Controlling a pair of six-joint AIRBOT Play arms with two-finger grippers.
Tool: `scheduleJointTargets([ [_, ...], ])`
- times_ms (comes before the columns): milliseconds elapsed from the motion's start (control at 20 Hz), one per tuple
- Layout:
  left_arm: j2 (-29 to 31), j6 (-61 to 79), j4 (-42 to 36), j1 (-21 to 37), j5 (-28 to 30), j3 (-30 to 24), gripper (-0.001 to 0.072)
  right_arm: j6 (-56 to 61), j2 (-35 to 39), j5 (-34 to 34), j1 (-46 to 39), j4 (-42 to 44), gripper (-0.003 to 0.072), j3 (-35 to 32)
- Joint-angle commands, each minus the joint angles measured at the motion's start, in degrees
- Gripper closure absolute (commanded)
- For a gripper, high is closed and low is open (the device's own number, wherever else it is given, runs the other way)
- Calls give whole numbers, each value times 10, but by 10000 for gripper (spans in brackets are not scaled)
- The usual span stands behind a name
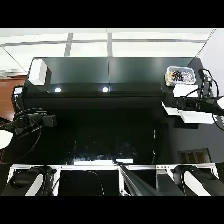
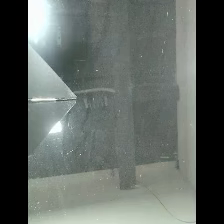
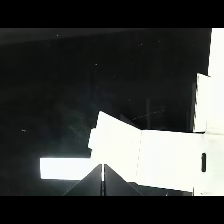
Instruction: Fold the box and place the chain.
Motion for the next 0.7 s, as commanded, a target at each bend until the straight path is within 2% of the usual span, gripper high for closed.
scheduleJointTargets([
  [0, 0, 0, 0, 0, 0, 0, 682, 0, 0, 0, 0, 0, 669, 0],
  [500, 0, 0, 0, 0, 0, 0, 682, 0, 0, 0, 0, 0, 669, 0],
  [650, 0, 0, 1, 0, 27, 0, 682, 0, 0, -4, 0, 0, 669, 0],
])
